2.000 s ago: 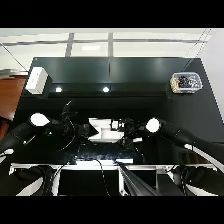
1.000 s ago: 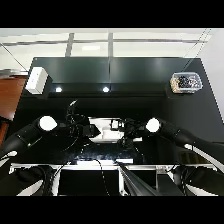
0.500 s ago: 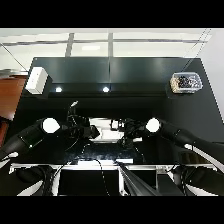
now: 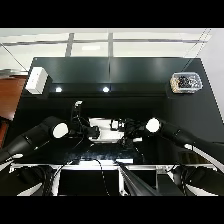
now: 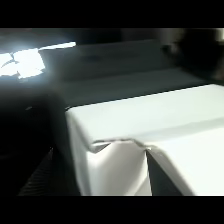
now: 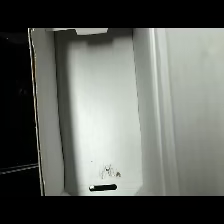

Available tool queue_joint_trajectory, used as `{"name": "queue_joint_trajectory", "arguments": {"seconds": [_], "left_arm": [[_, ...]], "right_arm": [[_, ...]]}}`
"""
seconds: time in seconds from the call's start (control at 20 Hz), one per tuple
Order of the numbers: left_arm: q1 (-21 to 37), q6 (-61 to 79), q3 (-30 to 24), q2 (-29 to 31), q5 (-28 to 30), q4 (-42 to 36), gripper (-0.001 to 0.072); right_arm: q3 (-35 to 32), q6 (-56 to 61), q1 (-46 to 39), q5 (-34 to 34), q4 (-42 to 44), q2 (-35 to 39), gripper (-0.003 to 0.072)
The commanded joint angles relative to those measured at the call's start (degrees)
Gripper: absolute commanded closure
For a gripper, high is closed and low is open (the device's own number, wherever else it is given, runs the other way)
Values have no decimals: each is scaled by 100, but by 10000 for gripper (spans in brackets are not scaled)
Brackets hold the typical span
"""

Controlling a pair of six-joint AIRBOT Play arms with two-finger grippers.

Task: Fold the box and place the chain.

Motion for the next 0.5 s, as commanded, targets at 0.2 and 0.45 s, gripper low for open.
{"name": "queue_joint_trajectory", "arguments": {"seconds": [0.2, 0.45], "left_arm": [[-374, -1338, 358, -153, -675, 1263, 235], [-378, -1335, 509, -457, -809, 1001, 277]], "right_arm": [[-2, 0, 2, -7, -2, -2, 222], [-2, 0, 2, -9, -2, -2, 222]]}}
